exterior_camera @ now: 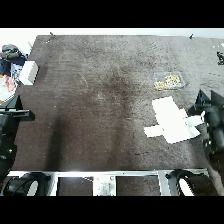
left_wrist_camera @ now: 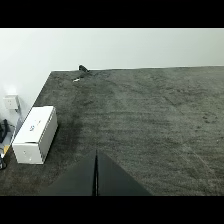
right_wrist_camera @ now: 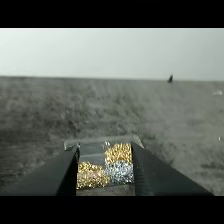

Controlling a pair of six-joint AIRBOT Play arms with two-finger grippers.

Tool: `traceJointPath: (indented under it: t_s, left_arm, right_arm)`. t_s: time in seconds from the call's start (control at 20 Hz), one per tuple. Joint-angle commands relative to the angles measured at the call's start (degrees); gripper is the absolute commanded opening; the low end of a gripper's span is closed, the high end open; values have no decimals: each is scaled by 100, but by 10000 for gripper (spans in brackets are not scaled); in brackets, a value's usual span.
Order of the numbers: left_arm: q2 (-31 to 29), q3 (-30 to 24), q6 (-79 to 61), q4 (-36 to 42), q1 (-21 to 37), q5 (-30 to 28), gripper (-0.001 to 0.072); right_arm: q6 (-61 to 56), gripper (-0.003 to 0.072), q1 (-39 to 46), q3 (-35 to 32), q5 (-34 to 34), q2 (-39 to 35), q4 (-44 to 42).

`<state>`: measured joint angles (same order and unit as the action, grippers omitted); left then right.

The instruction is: Fold the box and place the chain.

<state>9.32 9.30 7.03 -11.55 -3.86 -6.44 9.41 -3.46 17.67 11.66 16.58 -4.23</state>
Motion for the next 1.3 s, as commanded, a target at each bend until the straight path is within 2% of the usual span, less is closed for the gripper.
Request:
traceJointPath:
  t_s: [0.0,0.1,0.2,0.25,0.3,0.35,0.5,0.55,0.65,0.8,1.05,1.15,1.25]
  left_arm:
    - [-2,-2,0,-2,2,2,13]
    - [-2,-2,0,-2,2,0,13]
    - [-2,-2,0,-2,2,0,13]
    - [-2,-2,0,-2,2,0,13]
    - [-2,-2,0,-2,2,0,13]
    - [0,-2,0,-2,2,0,13]
    - [-2,-2,0,-2,2,0,13]
    - [-2,-2,0,-2,2,0,13]
    - [-2,-2,0,-2,2,0,13]
    - [-2,-2,0,-2,2,0,13]
    - [-2,0,0,-2,2,0,13]
    - [0,-2,0,-2,2,0,13]
    - [-2,-2,0,-2,2,0,13]
  right_arm:
    - [-20,375,87,1113,216,1816,-278]
    - [-22,376,522,1729,-503,2874,-518]
    - [-127,375,1156,2083,-1700,3604,-667]
    - [-426,375,1532,2190,-2378,3884,-476]
    - [-894,375,1910,2269,-2997,4079,35]
    - [-1740,375,2367,2387,-3668,4253,907]
    - [-3976,376,3679,3067,-5366,4815,3899]
    - [-4323,376,4054,3366,-5845,5031,4538]
    - [-4562,374,4745,4070,-6771,5560,5209]
    - [-4566,374,5342,5104,-7641,6378,5512]
    - [-4564,374,5436,7187,-9499,8076,6594]
    - [-4540,374,5436,7816,-9899,8618,6679]
    - [-4437,374,5434,8166,-10045,8994,6808]
